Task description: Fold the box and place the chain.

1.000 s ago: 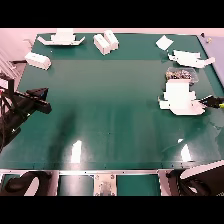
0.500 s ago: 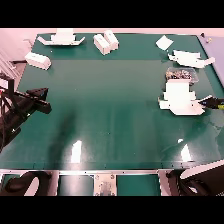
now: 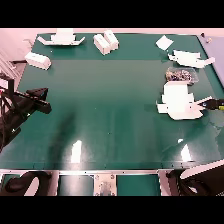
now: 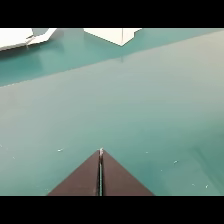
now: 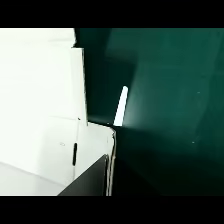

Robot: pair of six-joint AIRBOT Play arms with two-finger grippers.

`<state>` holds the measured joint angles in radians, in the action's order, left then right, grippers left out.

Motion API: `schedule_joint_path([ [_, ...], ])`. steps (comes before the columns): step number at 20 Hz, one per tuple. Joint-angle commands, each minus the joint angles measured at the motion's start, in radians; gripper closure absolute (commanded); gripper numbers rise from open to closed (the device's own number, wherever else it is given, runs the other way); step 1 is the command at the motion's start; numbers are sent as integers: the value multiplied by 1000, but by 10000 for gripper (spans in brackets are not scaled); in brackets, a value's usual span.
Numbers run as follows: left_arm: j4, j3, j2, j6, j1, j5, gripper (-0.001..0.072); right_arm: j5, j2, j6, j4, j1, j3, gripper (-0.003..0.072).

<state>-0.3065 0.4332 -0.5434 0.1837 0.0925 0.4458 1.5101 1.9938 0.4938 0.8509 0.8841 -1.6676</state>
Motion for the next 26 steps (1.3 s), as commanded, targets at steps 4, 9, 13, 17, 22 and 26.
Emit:
schedule_joint_path([
  [4, 0, 1, 1, -1, 0, -19, 688, 307, -3, 140, -262, -2, -128, 676],
  [9, 0, 1, 1, -1, 0, -19, 688, 330, -100, 214, -527, -80, -134, 678],
  [13, 0, 1, 1, -1, 0, -18, 688, 322, -185, 254, -585, -224, -134, 678],
  [17, 0, 1, 1, -1, 0, -18, 688, 316, -235, 311, -656, -383, -121, 678],
  [22, 0, 1, 1, -1, 0, -19, 688, 182, -285, 307, -698, -580, -57, 679],
  [26, 0, 1, 1, -1, 0, -19, 688, -23, -286, 272, -702, -734, 121, 680],
])
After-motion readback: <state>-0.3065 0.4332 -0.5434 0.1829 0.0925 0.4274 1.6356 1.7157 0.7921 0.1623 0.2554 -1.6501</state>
